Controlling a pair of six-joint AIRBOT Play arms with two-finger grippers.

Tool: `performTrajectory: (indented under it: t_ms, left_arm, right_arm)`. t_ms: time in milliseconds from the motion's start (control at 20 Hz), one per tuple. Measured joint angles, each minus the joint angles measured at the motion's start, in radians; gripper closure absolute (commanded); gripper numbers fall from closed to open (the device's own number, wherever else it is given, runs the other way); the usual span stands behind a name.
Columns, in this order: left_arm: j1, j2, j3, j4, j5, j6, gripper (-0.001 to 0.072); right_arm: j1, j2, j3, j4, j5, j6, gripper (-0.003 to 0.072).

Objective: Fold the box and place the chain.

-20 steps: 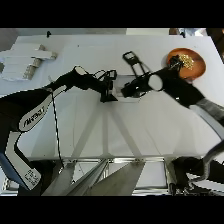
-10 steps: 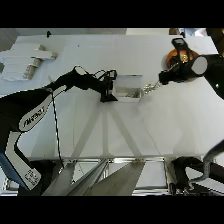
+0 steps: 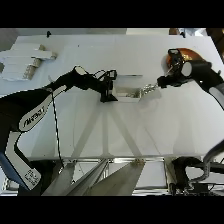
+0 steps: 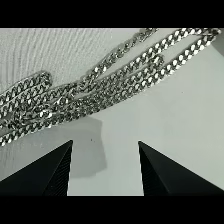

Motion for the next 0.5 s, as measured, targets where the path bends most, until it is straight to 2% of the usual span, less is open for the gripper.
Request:
performTrajectory:
  t_ms: [300, 350, 500]
  left_arm:
    - [0.000, 0.000, 0.000, 0.000, 0.000, 0.000, 0.0334]
    - [0.000, 0.000, 0.000, 0.000, 0.000, 0.000, 0.0334]
    - [0.000, 0.000, 0.000, 0.000, 0.000, 0.000, 0.0334]
  right_arm:
    - [0.058, -0.102, 0.007, -0.032, -0.005, 0.053, 0.0241]
    - [0.064, -0.112, 0.008, -0.038, -0.006, 0.063, 0.0293]
    - [0.076, -0.128, 0.010, -0.050, -0.007, 0.090, 0.0331]
